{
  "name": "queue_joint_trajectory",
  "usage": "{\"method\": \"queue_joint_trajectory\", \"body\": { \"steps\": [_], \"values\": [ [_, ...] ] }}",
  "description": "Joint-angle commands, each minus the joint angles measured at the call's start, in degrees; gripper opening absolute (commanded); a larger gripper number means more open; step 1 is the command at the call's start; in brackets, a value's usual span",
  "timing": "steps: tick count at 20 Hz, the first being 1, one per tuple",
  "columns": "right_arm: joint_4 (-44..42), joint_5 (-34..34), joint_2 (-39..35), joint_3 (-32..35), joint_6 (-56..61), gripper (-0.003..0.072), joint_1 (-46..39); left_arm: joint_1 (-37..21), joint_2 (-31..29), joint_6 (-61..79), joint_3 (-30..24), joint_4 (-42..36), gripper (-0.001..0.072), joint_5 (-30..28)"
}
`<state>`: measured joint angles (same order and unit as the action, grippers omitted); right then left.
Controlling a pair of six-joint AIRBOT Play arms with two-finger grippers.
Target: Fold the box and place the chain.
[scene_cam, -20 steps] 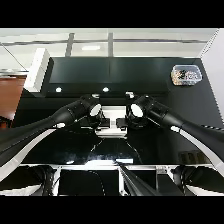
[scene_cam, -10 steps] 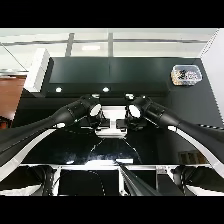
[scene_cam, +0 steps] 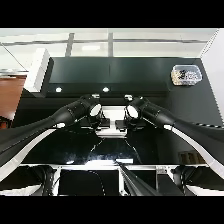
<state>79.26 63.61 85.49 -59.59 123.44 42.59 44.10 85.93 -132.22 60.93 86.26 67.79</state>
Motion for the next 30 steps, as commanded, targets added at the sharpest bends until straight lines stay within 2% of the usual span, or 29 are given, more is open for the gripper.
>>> {"method": "queue_joint_trajectory", "body": {
  "steps": [1, 3, 4, 5, 6, 7, 9, 10, 18, 20, 21, 22, 23, 30],
  "values": [
    [0.07, 0.02, 0.2, -0.04, 0.0, 0.0481, 0.04, -0.04, -0.04, -0.02, 0.0, 0.07, 0.0033, -0.04],
    [0.26, 0.24, 0.17, -0.39, 0.0, 0.0468, 0.02, -0.04, -0.04, -0.02, 0.0, 0.09, 0.0033, -0.04],
    [0.26, 0.31, 0.17, -0.68, 0.0, 0.0339, 0.02, -0.04, -0.04, -0.02, 0.0, 0.11, 0.0033, -0.09],
    [0.22, 0.33, 0.17, -0.85, 0.0, 0.0314, 0.02, -0.04, -0.04, -0.02, 0.0, 0.09, 0.0033, -0.13],
    [0.24, 0.33, 0.17, -1.01, -0.02, 0.0171, 0.02, -0.04, -0.04, -0.02, 0.0, 0.04, 0.0032, -0.22],
    [0.11, 0.31, 0.17, -1.05, -0.02, 0.0083, 0.02, -0.04, -0.04, -0.02, 0.0, 0.04, 0.0033, -0.22],
    [0.04, 0.28, 0.17, -1.11, 0.0, 0.0056, 0.02, -0.04, -0.04, -0.02, 0.0, 0.04, 0.0033, -0.22],
    [0.07, 0.26, 0.17, -1.11, 0.0, 0.0018, 0.04, -0.04, -0.04, -0.02, 0.0, 0.04, 0.0033, -0.22],
    [-0.15, 0.31, 0.17, -1.11, -0.02, 0.0022, 0.04, -0.04, -0.04, -0.02, 0.0, 0.04, 0.0033, -0.24],
    [-0.39, 0.28, 0.17, -1.11, 0.04, 0.0145, 0.04, -0.04, -0.04, -0.02, 0.0, 0.04, 0.0032, -0.24],
    [-0.85, 0.22, 0.17, -1.11, 0.02, 0.0145, 0.04, -0.04, -0.04, -0.02, 0.0, 0.04, 0.0032, -0.24],
    [-1.03, 0.2, 0.17, -1.11, 0.0, 0.0179, 0.04, -0.04, -0.04, -0.02, 0.0, 0.04, 0.0033, -0.24],
    [-1.09, 0.22, 0.17, -1.11, 0.02, 0.0389, 0.04, -0.04, -0.04, -0.02, 0.0, 0.02, 0.0033, -0.24],
    [-1.2, 0.22, -0.59, -1.16, -1.6, 0.0393, 0.02, -0.04, -0.04, -0.02, 0.0, 0.07, 0.0033, -0.31]
  ]
}}
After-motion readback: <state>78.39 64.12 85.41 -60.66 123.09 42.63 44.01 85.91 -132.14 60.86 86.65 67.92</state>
